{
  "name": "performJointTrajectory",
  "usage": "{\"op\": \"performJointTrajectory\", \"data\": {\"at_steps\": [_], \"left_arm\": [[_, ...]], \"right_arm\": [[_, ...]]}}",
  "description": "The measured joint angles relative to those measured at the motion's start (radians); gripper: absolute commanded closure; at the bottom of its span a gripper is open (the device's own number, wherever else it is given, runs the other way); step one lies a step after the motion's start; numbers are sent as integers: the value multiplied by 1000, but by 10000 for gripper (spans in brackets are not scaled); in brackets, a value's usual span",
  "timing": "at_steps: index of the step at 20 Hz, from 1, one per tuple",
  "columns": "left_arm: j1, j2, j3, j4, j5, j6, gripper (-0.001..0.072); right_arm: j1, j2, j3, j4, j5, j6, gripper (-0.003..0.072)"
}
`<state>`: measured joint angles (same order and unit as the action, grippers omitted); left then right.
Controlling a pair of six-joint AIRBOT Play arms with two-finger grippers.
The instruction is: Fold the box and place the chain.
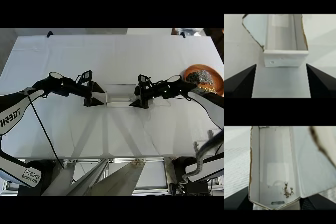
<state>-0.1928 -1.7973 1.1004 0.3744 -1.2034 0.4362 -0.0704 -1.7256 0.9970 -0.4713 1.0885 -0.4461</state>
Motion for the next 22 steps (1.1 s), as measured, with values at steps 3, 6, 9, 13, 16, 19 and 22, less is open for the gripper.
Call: {"op": "performJointTrajectory", "data": {"at_steps": [3, 6, 9, 13, 16, 19, 22], "left_arm": [[-14, -4, 3, -1, -14, -19, 13], [-28, -5, 5, -6, -6, -42, 13], [-43, -6, 6, -14, 13, -70, 13], [-64, -6, 7, -19, 40, -93, 15], [-79, -6, 8, -23, 55, -101, 20], [-100, -6, 15, -21, 83, -124, 91], [-120, -7, 22, -1, 113, -151, 91]], "right_arm": [[0, 0, 0, 0, 0, 0, 148], [0, 0, 0, 0, 0, 0, 148], [0, 0, 0, 0, 0, 0, 148], [0, 0, 0, 0, 0, 0, 148], [0, 0, 0, 0, 0, 0, 148], [0, 0, 0, 0, 0, 0, 148], [0, 0, 0, 0, 0, 0, 148]]}}
